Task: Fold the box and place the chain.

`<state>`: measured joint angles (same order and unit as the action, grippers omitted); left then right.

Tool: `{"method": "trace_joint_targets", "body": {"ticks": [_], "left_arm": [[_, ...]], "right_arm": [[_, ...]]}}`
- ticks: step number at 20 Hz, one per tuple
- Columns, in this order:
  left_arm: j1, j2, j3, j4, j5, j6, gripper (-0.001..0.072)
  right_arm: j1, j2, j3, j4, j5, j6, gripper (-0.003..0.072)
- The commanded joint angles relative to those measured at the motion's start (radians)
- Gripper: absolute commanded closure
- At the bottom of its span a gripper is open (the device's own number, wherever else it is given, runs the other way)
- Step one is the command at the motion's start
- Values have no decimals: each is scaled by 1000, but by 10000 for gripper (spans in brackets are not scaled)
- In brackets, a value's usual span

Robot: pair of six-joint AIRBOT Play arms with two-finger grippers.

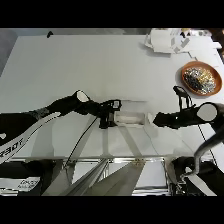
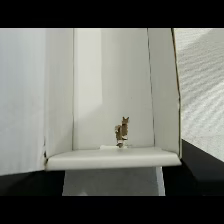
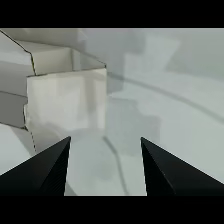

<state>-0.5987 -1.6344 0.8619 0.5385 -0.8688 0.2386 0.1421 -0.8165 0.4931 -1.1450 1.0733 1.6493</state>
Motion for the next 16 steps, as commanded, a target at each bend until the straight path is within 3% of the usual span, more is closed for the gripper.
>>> {"method": "trace_joint_targets", "body": {"ticks": [1,12,16], "left_arm": [[0,0,1,0,0,0,498],[0,0,1,0,0,0,498],[0,0,1,0,0,0,498]], "right_arm": [[-31,2,-108,164,-175,-117,199],[-31,-52,-113,392,-218,-245,198],[-28,-52,-113,394,-214,-245,198]]}}
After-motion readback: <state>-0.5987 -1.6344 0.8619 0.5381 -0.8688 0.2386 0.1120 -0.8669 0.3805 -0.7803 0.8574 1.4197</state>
